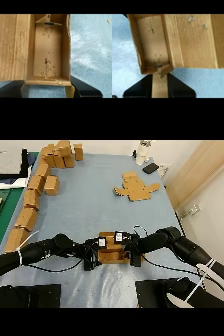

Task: Fold the box.

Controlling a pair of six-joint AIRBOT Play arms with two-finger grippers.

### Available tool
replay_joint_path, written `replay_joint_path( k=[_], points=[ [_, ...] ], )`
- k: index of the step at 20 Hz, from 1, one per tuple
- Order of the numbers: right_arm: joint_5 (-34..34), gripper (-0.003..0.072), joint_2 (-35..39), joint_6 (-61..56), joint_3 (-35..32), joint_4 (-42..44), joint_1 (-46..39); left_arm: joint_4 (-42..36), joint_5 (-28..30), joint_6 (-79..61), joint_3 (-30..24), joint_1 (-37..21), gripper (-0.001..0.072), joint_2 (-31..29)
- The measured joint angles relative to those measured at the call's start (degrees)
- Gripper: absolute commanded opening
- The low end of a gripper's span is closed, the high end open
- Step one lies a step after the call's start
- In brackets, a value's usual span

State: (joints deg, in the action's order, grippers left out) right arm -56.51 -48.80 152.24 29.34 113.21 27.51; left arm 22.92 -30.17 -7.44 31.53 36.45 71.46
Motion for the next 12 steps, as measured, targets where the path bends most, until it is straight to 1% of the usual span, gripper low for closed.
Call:
replay_joint_path(
  k=[8,9,10,11,12],
  points=[
    [3.0,0.0140,-0.1,4.2,-1.5,5.2,0.1,0.0,0.0,0.0,0.0,0.0,0.0524,0.0],
    [3.4,0.0149,-0.1,4.7,-1.6,5.5,0.1,0.0,0.0,0.0,0.0,0.0,0.0524,0.0],
    [3.7,0.0282,-0.1,5.1,-1.8,6.1,0.1,0.0,0.0,0.0,0.0,0.0,0.0523,0.0],
    [4.0,0.0473,-0.1,5.5,-2.1,6.9,0.1,0.0,0.0,0.0,0.0,0.0,0.0523,0.0],
    [4.5,0.0552,-0.1,5.9,-2.6,7.7,0.1,0.0,0.0,0.0,0.0,0.0,0.0524,0.0]
  ],
)
